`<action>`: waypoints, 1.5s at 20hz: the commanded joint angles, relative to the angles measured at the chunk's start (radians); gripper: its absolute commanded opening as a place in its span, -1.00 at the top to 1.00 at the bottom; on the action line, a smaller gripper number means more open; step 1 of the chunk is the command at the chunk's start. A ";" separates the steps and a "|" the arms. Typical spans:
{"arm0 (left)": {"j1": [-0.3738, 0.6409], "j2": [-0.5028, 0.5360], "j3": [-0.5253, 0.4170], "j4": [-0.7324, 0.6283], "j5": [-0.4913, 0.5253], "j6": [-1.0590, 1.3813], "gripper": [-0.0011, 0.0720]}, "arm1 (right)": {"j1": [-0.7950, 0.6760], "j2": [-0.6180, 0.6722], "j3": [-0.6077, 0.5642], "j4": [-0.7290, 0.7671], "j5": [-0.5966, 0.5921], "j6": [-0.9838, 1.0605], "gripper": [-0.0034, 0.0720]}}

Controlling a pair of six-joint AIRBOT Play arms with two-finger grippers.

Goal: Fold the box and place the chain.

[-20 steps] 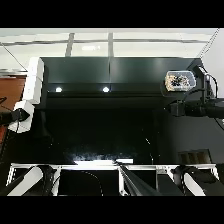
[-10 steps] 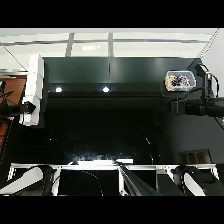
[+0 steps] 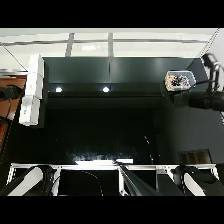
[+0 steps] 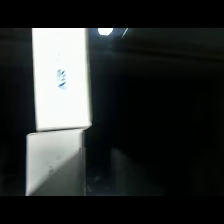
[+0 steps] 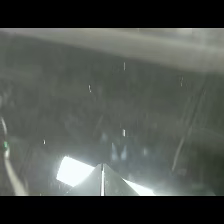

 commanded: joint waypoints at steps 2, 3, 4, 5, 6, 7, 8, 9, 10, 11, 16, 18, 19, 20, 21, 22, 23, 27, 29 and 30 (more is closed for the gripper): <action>-0.046 0.192 0.018 -0.100 -0.170 -0.050 0.92 | 0.019 0.072 0.064 -0.063 0.070 -0.020 0.91; -0.086 0.246 -0.006 -0.100 -0.169 -0.049 0.92 | 0.047 0.117 0.029 -0.133 0.033 0.000 0.91; -0.144 0.311 -0.048 -0.100 -0.150 -0.049 0.92 | 0.080 0.169 -0.032 -0.199 -0.050 0.037 0.91; -0.209 0.374 -0.104 -0.100 -0.113 -0.047 0.92 | 0.114 0.221 -0.120 -0.254 -0.171 0.087 0.90; -0.287 0.436 -0.179 -0.098 -0.056 -0.014 0.92 | 0.137 0.257 -0.217 -0.282 -0.302 0.119 0.90; -0.357 0.483 -0.250 -0.083 0.001 0.007 0.91 | 0.148 0.267 -0.301 -0.288 -0.417 0.133 0.90; -0.419 0.514 -0.315 -0.057 0.057 0.001 0.91 | 0.148 0.261 -0.376 -0.285 -0.514 0.138 0.90; -0.458 0.527 -0.354 -0.051 0.083 -0.016 0.91 | 0.147 0.256 -0.429 -0.288 -0.574 0.138 0.90; -0.485 0.530 -0.370 -0.054 0.089 -0.052 0.91 | 0.148 0.255 -0.463 -0.287 -0.584 0.138 0.90; -0.503 0.530 -0.371 -0.062 0.089 -0.072 0.91 | 0.148 0.255 -0.480 -0.284 -0.543 0.138 0.90; -0.516 0.530 -0.371 -0.051 0.110 -0.065 0.91 | 0.148 0.255 -0.479 -0.277 -0.329 0.137 0.91; -0.516 0.530 -0.371 -0.051 0.110 -0.065 0.91 | 0.148 0.255 -0.479 -0.277 -0.327 0.137 0.91; -0.516 0.530 -0.371 -0.051 0.110 -0.065 0.91 | 0.148 0.255 -0.479 -0.277 -0.327 0.137 0.91; -0.516 0.530 -0.371 -0.051 0.110 -0.065 0.91 | 0.148 0.255 -0.479 -0.277 -0.328 0.137 0.91; -0.516 0.530 -0.371 -0.051 0.110 -0.065 0.91 | 0.148 0.255 -0.479 -0.277 -0.328 0.137 0.91; -0.516 0.530 -0.372 -0.051 0.110 -0.065 0.91 | 0.148 0.255 -0.479 -0.277 -0.328 0.137 0.91; -0.516 0.530 -0.372 -0.051 0.111 -0.065 0.91 | 0.148 0.255 -0.479 -0.277 -0.328 0.137 0.91; -0.516 0.530 -0.372 -0.051 0.111 -0.065 0.91 | 0.148 0.255 -0.479 -0.277 -0.328 0.137 0.91; -0.516 0.530 -0.371 -0.051 0.111 -0.065 0.91 | 0.148 0.255 -0.479 -0.277 -0.328 0.137 0.91; -0.516 0.530 -0.371 -0.051 0.111 -0.065 0.91 | 0.148 0.255 -0.479 -0.277 -0.328 0.137 0.90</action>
